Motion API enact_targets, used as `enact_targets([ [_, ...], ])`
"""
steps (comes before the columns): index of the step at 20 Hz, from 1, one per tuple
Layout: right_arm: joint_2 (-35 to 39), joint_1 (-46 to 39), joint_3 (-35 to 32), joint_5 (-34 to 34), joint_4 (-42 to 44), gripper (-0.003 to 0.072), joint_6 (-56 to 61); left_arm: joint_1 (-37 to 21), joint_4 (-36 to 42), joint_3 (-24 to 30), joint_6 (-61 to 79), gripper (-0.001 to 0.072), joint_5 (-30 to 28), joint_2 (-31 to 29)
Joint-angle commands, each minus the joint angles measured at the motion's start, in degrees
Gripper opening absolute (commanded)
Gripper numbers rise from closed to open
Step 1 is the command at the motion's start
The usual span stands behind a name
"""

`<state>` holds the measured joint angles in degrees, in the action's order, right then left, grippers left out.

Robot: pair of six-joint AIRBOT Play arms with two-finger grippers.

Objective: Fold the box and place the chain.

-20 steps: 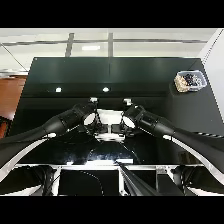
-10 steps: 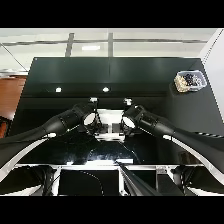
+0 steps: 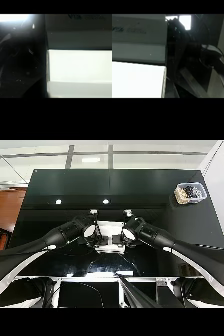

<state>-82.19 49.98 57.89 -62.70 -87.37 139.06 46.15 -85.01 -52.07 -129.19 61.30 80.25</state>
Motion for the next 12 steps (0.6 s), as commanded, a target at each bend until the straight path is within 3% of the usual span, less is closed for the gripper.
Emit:
enact_targets([
  [1,0.0,0.0,0.1,0.4,-0.1,0.0324,0.0,0.0,0.0,0.0,0.0,0.0032,-0.1,0.0],
  [3,0.0,0.0,0.1,0.1,0.1,0.0323,0.1,0.0,0.0,0.0,0.0,0.0032,-0.1,0.0],
  [6,0.0,0.0,0.1,-0.3,0.2,0.0200,0.0,0.0,0.0,0.0,0.0,0.0032,0.1,0.0],
  [7,0.0,0.1,0.1,-0.3,0.1,0.0052,0.0,0.0,0.0,0.0,0.0,0.0032,0.3,0.0],
  [11,0.0,0.9,0.1,1.1,-0.1,0.0053,0.0,0.0,0.0,0.0,0.0,0.0032,0.3,0.0],
  [12,0.0,0.8,0.1,1.1,-0.1,0.0106,0.1,0.0,0.0,0.0,0.0,0.0032,0.3,0.0],
])
